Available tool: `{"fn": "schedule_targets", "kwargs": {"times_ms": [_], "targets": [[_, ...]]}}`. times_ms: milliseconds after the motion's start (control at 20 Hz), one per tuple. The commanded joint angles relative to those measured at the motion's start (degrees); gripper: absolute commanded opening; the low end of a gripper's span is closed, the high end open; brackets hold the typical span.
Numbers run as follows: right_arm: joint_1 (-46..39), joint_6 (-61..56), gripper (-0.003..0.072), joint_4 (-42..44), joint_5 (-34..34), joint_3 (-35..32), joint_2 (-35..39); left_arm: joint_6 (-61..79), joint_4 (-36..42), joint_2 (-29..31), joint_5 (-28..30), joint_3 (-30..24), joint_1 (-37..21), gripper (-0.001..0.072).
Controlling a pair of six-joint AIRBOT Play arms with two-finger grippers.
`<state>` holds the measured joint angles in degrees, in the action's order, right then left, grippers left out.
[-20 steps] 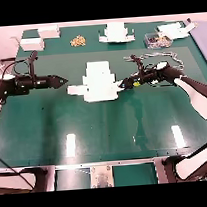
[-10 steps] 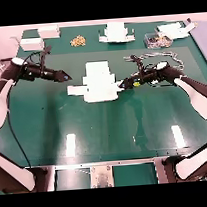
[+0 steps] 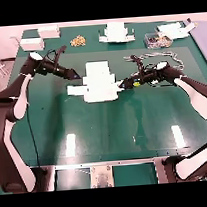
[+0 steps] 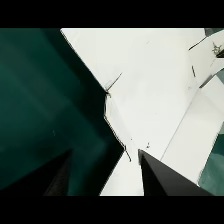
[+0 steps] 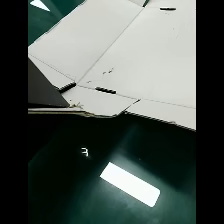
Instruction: Fold the box and place the chain.
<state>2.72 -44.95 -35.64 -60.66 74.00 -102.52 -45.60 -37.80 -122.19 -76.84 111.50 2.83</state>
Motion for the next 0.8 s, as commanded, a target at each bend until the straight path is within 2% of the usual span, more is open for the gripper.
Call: {"fn": "schedule_targets", "kwargs": {"times_ms": [0, 200, 750], "targets": [[0.0, 0.0, 0.0006, 0.0, 0.0, 0.0, 0.0, 2.0, 2.5, -2.6, -0.8, 2.2, 1.0, 0.0503], [0.0, 0.0, 0.0006, 0.0, 0.0, 0.0, 0.0, 5.6, 7.4, -3.8, -0.5, 2.2, 1.1, 0.0503], [0.0, 0.0, 0.0007, 0.0, 0.0, 0.0, 0.0, 6.7, 8.4, -5.4, 1.7, 2.2, 2.6, 0.0502]]}}
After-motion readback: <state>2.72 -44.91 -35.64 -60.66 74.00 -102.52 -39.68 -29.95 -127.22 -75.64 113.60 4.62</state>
